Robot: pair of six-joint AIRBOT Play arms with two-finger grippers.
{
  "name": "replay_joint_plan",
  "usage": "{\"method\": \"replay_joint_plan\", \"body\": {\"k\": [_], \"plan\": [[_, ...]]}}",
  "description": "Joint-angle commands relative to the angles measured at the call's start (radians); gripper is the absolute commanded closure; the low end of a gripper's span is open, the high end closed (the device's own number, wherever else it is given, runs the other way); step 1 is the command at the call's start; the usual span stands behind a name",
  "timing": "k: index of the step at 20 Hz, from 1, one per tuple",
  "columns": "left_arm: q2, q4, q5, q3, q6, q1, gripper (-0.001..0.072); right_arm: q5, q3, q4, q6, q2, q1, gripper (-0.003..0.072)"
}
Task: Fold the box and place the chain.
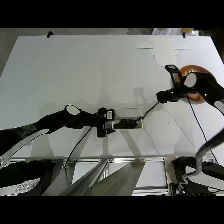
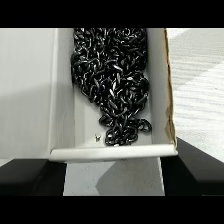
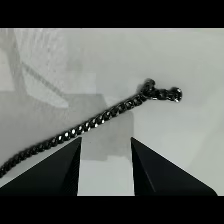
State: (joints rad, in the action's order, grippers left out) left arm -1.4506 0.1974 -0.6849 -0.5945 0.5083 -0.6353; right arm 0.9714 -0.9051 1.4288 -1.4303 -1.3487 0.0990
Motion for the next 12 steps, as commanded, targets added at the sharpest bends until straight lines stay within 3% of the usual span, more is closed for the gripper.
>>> {"method": "replay_joint_plan", "body": {"k": [1,3,5,12], "plan": [[0.001,0.0,0.0,0.0,0.0,0.0,0.0613,-0.02,0.0,0.023,0.0,-0.044,0.034,0.0396],[0.001,0.0,0.0,0.0,0.0,0.0,0.0613,-0.023,0.0,0.035,-0.001,-0.048,0.05,0.04],[0.001,0.0,0.0,0.0,0.0,0.0,0.0613,-0.023,0.0,0.037,-0.001,-0.049,0.051,0.0452],[0.001,0.0,0.0,0.0,0.0,0.0,0.0613,-0.019,0.002,0.046,-0.009,-0.052,0.051,0.0467]]}}
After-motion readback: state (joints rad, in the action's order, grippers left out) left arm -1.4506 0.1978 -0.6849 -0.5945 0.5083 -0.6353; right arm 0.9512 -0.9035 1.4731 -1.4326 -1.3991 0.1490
